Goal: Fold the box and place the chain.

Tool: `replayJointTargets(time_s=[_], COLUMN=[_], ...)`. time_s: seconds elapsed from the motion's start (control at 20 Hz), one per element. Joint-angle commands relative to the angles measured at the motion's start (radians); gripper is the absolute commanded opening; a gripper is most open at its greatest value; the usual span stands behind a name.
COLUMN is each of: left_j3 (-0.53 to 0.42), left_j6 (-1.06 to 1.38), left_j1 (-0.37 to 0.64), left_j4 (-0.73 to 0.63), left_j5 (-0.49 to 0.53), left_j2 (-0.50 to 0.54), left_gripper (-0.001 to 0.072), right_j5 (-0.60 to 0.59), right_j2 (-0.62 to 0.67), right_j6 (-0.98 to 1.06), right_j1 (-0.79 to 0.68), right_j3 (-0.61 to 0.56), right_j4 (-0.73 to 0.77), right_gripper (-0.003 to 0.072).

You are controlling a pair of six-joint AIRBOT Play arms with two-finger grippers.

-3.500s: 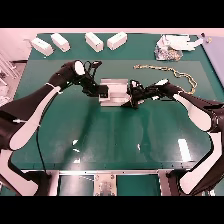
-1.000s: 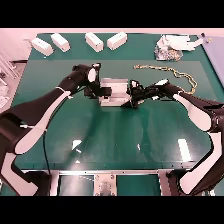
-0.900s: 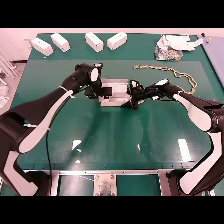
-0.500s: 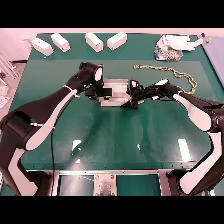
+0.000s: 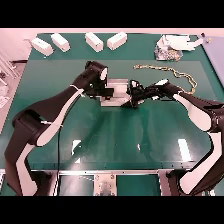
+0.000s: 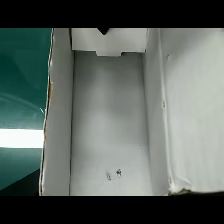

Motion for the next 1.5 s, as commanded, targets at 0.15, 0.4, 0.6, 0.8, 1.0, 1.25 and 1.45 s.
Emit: replayJointTargets(time_s=[0.15, 0.4, 0.6, 0.8, 1.0, 1.25, 1.45], left_j3=[0.027, 0.064, 0.09, 0.09, 0.09, 0.09, 0.116], left_j6=[-0.014, -0.011, -0.01, -0.005, 0.0, 0.008, 0.014], left_j1=[-0.014, -0.022, -0.022, -0.024, -0.024, -0.023, -0.02], left_j4=[0.03, 0.031, 0.03, 0.031, 0.029, 0.027, 0.021], left_j5=[-0.031, -0.038, -0.048, -0.048, -0.046, -0.045, -0.057], left_j2=[-0.034, -0.064, -0.085, -0.089, -0.089, -0.088, -0.083], left_gripper=[0.0548, 0.029, 0.0289, 0.0053, 0.0034, 0.002, 0.0553], right_j5=[0.0, 0.0, 0.0, 0.0, 0.0, 0.0, 0.0], right_j2=[0.001, 0.001, 0.001, 0.001, 0.001, 0.001, 0.001], right_j6=[0.0, 0.0, 0.0, 0.0, 0.0, 0.0, 0.0], right_j1=[0.001, 0.001, 0.001, 0.001, 0.001, 0.001, 0.001], right_j3=[0.001, 0.001, 0.001, 0.001, 0.001, 0.001, 0.0], right_j4=[0.0, 0.0, 0.0, 0.0, 0.0, 0.0, 0.0], right_gripper=[0.0564, 0.0564, 0.0564, 0.0564, 0.0564, 0.0564, 0.0564])
